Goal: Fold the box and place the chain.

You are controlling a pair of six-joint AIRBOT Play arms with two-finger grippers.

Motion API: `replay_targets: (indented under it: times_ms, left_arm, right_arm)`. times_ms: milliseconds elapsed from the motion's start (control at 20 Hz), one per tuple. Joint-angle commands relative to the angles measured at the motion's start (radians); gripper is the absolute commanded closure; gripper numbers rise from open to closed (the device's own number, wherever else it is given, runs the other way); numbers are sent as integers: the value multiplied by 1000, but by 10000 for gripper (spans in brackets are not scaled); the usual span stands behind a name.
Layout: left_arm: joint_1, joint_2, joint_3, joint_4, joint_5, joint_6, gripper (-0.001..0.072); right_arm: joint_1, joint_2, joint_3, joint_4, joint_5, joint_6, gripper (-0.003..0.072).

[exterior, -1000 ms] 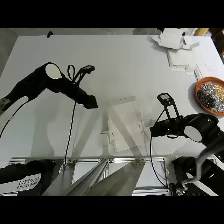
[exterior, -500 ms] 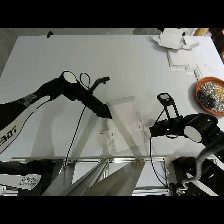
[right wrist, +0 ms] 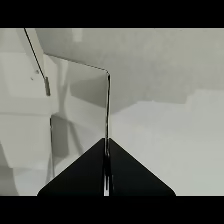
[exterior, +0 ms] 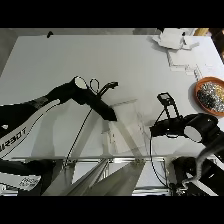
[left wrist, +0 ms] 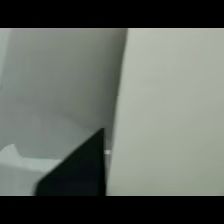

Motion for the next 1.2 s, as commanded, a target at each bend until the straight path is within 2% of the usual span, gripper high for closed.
replay_targets:
  times_ms: [0,50,200,300,400,550,750,1150]
  left_arm:
    - [-6,-1,0,-2,-5,57,704]
    - [-6,2,1,-10,-11,86,704]
    - [-14,37,2,-14,11,185,709]
    - [-42,90,3,30,71,275,709]
    - [-90,151,3,96,157,367,709]
    - [-179,197,3,193,275,483,709]
    - [-259,163,3,243,407,486,708]
    - [-265,103,3,240,434,478,708]
  right_arm:
    - [1,3,16,-1,5,-5,667]
    - [1,6,32,-1,8,-6,663]
    - [1,33,100,-15,23,-54,519]
    - [1,69,160,-55,68,-96,368]
    - [1,116,208,-117,114,-118,262]
    - [1,201,223,-220,143,-118,248]
    - [1,263,223,-233,153,-117,249]
    - [1,262,218,-230,172,-117,250]
